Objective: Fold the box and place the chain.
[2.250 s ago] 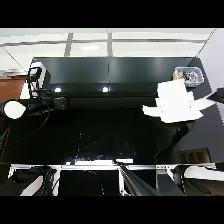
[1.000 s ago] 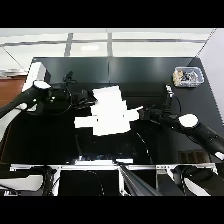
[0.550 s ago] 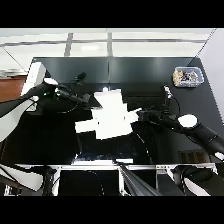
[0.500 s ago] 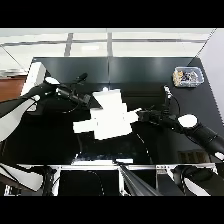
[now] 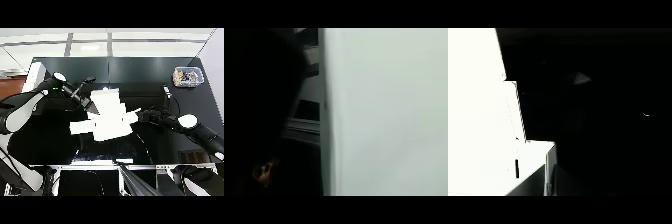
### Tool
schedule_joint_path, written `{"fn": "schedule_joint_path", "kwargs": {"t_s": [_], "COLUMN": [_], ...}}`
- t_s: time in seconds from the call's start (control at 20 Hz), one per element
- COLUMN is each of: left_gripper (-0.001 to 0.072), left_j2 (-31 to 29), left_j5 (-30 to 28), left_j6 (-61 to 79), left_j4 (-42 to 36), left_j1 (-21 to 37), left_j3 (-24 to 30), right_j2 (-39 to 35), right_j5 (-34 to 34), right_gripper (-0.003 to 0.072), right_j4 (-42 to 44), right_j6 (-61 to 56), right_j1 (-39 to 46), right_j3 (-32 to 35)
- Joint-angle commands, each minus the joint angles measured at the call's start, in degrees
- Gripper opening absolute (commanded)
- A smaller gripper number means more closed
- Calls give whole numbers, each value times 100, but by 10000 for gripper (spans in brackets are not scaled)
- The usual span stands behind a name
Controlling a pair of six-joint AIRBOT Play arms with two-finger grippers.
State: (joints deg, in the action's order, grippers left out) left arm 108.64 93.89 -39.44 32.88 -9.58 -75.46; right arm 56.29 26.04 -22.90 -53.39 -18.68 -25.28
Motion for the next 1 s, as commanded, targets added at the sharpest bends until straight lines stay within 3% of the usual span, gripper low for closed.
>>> {"fn": "schedule_joint_path", "kwargs": {"t_s": [0.0,0.05,0.2,0.3,0.4,0.45,0.55,0.65,0.75,0.95], "left_gripper": [28,27,24,23,23,24,28,27,27,26], "left_j2": [90,87,-94,-538,-1344,-1862,-2660,-3010,-2927,-2743], "left_j5": [125,133,140,-46,-789,-1493,-2706,-3407,-3622,-4485], "left_j6": [17,-13,-302,-188,538,1036,2175,3261,3832,4415], "left_j4": [-92,-79,-66,-37,-44,-66,-61,-59,122,223], "left_j1": [9,24,42,-74,-337,-481,-726,-960,-1178,-1539], "left_j3": [-83,-118,-203,22,713,1207,2022,2446,2468,2468], "right_j2": [-11,-57,-387,-575,-715,-756,-756,-756,-756,-756], "right_j5": [68,249,1834,2914,3735,3963,4177,4144,3965,3926], "right_gripper": [583,713,713,713,713,713,712,712,712,712], "right_j4": [-203,-579,-2243,-3025,-3482,-3585,-3633,-3530,-3163,-2566], "right_j6": [7,9,0,-2,0,0,0,-4,31,1709], "right_j1": [44,192,1032,1554,1941,2083,2225,2212,2199,2199], "right_j3": [-9,-92,-807,-1375,-1722,-1757,-1753,-1751,-1744,-1508]}}
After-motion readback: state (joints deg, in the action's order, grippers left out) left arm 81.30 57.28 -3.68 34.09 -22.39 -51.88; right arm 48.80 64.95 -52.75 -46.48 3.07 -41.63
